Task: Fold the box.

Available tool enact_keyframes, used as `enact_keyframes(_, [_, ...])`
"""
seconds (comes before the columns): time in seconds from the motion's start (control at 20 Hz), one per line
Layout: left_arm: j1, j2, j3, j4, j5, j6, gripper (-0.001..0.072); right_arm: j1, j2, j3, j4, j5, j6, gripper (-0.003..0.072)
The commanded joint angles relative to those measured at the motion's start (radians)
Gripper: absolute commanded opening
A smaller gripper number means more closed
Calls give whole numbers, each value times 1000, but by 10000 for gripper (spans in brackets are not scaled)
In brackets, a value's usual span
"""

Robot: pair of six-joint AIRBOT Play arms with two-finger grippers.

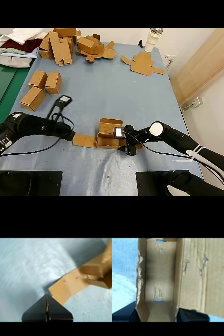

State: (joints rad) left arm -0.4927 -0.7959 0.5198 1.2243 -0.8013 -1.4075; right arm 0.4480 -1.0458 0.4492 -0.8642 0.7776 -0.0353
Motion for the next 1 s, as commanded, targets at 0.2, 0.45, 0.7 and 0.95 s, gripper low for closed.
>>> enact_keyframes(0.2, [30, -131, -51, -106, -16, -243, 10, 1, 0, 0, 24, 0, 0, 509])
enact_keyframes(0.45, [-82, -255, -51, -295, 94, -144, 10, 1, 0, 0, 24, 0, 0, 509])
enact_keyframes(0.7, [-169, -276, -30, -354, 196, -122, 10, 1, 0, 0, 23, 0, 0, 509])
enact_keyframes(0.95, [-169, -276, -12, -416, 177, -72, 10, 1, 0, 0, 13, 0, 0, 509])
